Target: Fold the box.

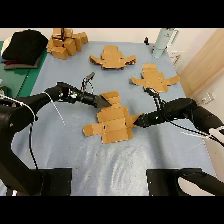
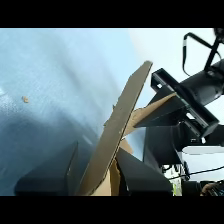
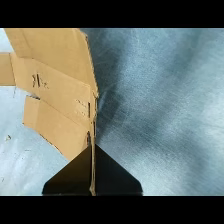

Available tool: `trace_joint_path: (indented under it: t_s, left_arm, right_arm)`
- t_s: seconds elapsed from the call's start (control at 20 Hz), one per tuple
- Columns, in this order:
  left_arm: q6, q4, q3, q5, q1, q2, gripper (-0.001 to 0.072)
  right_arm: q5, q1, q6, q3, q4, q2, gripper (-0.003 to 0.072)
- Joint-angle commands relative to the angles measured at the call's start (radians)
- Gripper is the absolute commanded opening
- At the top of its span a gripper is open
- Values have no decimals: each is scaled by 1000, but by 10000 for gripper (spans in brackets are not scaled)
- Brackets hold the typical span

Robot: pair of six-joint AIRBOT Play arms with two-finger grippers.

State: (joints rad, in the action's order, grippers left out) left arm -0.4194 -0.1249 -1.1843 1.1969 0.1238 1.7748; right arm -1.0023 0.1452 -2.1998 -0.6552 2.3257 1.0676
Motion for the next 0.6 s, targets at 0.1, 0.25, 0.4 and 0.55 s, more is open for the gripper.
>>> trace_joint_path:
  t_s: [0.1,0.25,0.4,0.55]
  left_arm:
    - [29,-8,-1,48,-1,4,285]
    - [27,-49,-1,79,-1,4,286]
    - [26,-98,-1,76,-7,4,285]
    - [7,-106,-1,71,-22,3,284]
  right_arm:
    - [-1,1,0,0,0,0,1]
    - [-1,1,0,0,0,10,1]
    - [-5,1,0,0,0,23,1]
    - [-7,1,0,0,0,23,1]
